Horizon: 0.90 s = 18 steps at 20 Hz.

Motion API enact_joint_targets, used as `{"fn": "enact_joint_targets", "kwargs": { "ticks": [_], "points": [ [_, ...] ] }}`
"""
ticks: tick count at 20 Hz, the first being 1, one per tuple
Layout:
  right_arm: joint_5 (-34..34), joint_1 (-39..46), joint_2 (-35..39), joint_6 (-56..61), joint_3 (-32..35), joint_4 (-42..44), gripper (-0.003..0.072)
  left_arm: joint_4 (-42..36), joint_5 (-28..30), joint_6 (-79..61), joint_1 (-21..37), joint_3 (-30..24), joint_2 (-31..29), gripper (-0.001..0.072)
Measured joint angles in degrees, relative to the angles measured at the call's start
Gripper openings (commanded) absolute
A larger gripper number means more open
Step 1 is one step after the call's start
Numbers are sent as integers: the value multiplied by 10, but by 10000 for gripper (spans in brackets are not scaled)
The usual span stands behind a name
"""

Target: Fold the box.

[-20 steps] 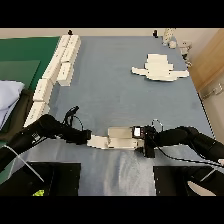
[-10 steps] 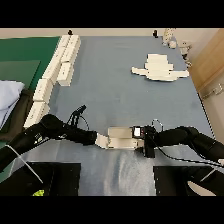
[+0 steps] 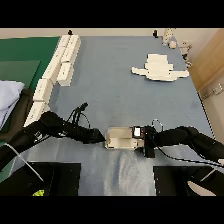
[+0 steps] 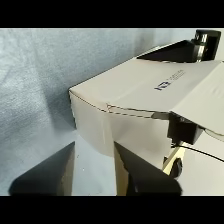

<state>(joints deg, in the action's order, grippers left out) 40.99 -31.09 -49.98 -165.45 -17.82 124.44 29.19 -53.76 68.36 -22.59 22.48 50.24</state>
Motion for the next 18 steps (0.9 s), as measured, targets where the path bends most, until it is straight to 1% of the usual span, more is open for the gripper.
{"fn": "enact_joint_targets", "kwargs": {
  "ticks": [9,12,14,16,18],
  "points": [
    [0,0,0,0,0,0,409,-21,5,3,0,1,0,296],
    [0,0,0,0,0,0,409,-32,4,13,-18,10,0,296],
    [0,0,0,0,0,0,409,-7,19,51,-49,26,0,296],
    [0,0,0,0,0,0,409,57,32,124,-90,48,1,297],
    [0,0,0,0,0,0,409,140,42,214,-130,71,1,297]
  ]
}}
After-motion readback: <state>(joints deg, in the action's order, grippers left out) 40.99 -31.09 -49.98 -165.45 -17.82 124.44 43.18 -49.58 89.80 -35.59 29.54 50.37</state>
